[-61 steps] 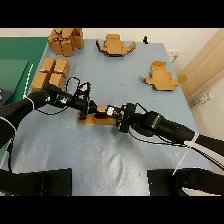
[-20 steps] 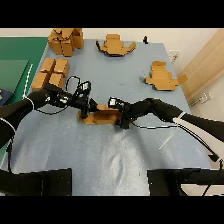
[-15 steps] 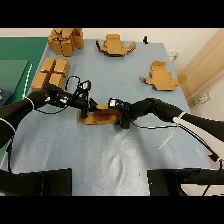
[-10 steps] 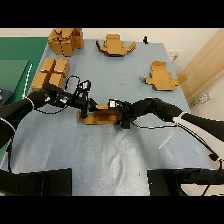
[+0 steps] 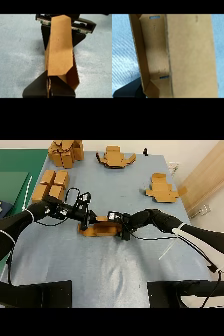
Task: Fold the box.
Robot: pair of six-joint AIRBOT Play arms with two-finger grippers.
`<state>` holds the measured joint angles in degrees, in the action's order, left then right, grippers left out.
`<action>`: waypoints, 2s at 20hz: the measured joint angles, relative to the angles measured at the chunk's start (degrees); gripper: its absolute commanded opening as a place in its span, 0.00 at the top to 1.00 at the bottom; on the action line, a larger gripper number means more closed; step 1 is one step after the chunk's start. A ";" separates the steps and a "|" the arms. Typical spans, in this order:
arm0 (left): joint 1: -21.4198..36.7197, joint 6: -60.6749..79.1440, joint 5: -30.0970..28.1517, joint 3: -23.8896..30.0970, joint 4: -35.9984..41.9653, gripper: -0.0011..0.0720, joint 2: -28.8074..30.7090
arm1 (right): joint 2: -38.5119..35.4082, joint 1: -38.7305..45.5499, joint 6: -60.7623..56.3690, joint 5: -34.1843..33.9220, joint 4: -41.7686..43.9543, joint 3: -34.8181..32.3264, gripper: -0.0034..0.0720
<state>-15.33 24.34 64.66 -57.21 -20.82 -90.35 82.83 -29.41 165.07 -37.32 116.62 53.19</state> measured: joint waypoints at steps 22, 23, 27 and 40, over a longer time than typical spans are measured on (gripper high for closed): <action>9.68 -18.71 6.45 0.81 -9.40 0.97 9.18 | -0.02 -0.35 0.17 -1.55 3.15 0.00 0.74; 9.35 -19.54 7.78 1.90 -10.19 0.97 10.82 | -0.02 -0.35 0.15 -1.53 3.15 0.00 0.74; 1.99 -24.06 6.82 6.82 -11.26 0.97 16.83 | -0.02 -0.35 0.04 -1.25 3.17 0.00 0.74; -17.97 -33.11 -33.75 2.51 -7.76 0.97 10.16 | 0.00 -0.35 0.07 -1.16 3.19 0.00 0.74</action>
<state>-33.30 -8.78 30.92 -54.70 -28.58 -80.18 82.83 -29.76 165.14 -38.48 119.81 53.19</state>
